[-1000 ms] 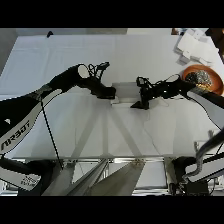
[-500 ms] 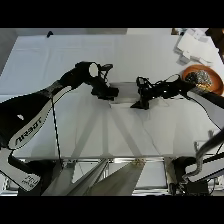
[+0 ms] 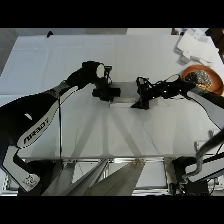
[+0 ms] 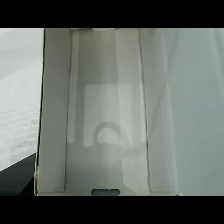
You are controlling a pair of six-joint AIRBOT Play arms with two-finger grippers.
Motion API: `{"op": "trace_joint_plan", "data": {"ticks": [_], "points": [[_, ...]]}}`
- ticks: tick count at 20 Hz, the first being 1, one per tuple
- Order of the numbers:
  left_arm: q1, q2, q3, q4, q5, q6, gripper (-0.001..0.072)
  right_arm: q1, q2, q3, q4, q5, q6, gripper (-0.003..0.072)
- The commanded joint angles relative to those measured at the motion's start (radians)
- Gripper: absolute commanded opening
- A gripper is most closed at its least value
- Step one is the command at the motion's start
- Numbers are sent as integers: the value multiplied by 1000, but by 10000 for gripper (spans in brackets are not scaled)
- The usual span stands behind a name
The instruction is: Fold the box and place the chain.
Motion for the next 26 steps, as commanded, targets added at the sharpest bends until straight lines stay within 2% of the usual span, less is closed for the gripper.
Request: {"op": "trace_joint_plan", "data": {"ticks": [1,3,6,7,8,9,20,21,23,26], "points": [[-18,-54,93,14,-60,-27,152,0,0,0,2,4,0,591],[-23,-74,105,15,-108,-71,151,0,0,0,2,4,0,591],[-31,-92,105,14,-113,-119,133,0,0,0,2,4,0,591],[-33,-95,106,14,-113,-119,108,0,0,0,2,4,0,591],[-33,-95,106,14,-113,-115,33,0,0,0,2,4,0,591],[-33,-95,107,14,-113,-115,8,0,0,0,2,4,0,591],[-29,-93,126,28,-155,-93,7,0,0,0,2,4,0,591],[-28,-89,126,26,-154,-93,42,0,0,0,2,4,0,591],[-22,-74,126,34,-150,-94,289,0,0,0,2,4,0,591],[-13,-53,126,37,-150,-93,299,0,0,0,2,4,0,591]]}}
